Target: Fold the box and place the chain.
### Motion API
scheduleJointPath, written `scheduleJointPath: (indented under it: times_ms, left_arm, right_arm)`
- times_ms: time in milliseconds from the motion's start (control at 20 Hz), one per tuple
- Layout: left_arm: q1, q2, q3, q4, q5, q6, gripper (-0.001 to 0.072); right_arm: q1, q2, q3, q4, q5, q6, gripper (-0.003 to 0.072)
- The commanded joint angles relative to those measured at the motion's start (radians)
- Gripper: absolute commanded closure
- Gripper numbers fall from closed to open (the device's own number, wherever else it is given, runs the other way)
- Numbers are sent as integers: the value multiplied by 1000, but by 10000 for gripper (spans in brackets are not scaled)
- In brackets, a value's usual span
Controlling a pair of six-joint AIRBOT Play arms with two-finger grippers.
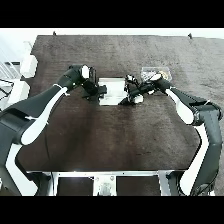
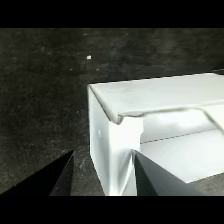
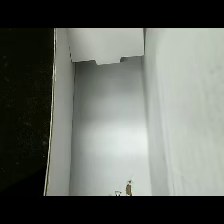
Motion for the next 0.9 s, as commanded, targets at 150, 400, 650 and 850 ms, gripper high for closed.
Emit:
scheduleJointPath:
  times_ms: [150, 400, 650, 850]
  left_arm:
    - [-1, -91, 188, 60, -157, -39, 280]
    - [-14, -188, 320, 90, -266, -57, 281]
    - [-14, -231, 340, 102, -303, -68, 281]
    - [-14, -237, 340, 122, -312, -67, 282]
  right_arm:
    - [1, -1, 0, 0, 0, 0, 393]
    - [1, -1, 0, 0, 0, 0, 392]
    - [1, -1, 0, 0, 0, 0, 392]
    - [1, -1, 0, 0, 0, 0, 393]
